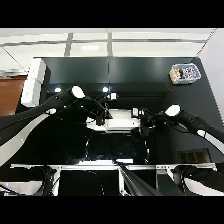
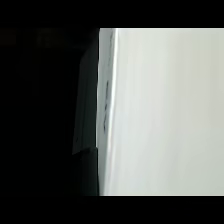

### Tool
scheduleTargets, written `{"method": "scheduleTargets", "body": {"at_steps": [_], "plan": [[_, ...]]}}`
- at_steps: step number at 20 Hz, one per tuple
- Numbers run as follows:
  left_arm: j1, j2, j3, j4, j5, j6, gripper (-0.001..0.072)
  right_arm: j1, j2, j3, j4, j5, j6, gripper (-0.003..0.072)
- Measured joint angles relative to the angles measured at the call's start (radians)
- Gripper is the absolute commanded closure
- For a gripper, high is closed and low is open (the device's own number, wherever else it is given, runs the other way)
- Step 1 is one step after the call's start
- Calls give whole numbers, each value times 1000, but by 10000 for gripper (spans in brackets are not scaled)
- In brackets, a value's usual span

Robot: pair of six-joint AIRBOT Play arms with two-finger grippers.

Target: Fold the box and place the chain.

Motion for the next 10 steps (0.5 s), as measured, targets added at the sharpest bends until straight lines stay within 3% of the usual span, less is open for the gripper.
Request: {"method": "scheduleTargets", "body": {"at_steps": [1, 4, 5, 10], "plan": [[0, 1, 0, 0, 0, -1, 599, 0, 0, 0, 0, 0, 0, 179], [0, 14, 1, 2, 10, -8, 155, 0, 0, 0, 0, -3, 0, 179], [1, 22, 1, -3, 8, -16, 81, 0, 0, 0, 0, -3, 0, 179], [27, 107, 1, 33, -52, -114, 74, 0, 0, 0, 0, -3, 0, 180]]}}
